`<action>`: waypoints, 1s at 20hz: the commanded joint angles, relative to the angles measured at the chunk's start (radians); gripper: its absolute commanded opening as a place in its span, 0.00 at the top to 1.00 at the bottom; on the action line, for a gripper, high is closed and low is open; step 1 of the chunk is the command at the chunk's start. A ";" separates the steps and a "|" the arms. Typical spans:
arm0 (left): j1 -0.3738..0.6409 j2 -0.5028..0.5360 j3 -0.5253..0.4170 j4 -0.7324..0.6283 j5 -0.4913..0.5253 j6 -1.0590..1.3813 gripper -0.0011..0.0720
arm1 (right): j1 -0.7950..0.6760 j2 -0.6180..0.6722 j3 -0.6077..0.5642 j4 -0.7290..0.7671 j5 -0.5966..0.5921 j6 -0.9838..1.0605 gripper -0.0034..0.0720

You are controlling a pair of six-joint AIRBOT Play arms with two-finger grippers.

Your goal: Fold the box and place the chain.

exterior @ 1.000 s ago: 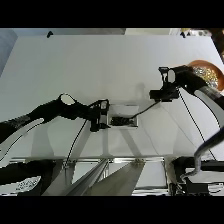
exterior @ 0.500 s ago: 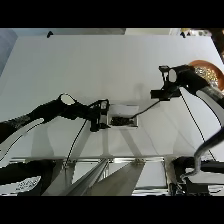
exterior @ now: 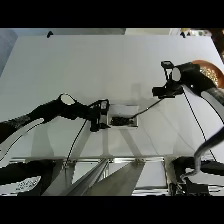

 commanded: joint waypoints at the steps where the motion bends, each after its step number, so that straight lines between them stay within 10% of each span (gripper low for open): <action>1: 0.001 0.000 0.000 0.000 0.000 0.001 0.61 | 0.000 -0.040 0.001 0.000 -0.003 0.008 0.58; 15: 0.001 0.000 0.000 0.000 0.000 0.000 0.61 | 0.000 -0.094 0.001 0.006 0.000 0.004 0.67; 20: 0.001 0.000 0.000 0.000 0.000 0.000 0.61 | 0.000 -0.094 0.001 0.006 -0.002 -0.004 0.85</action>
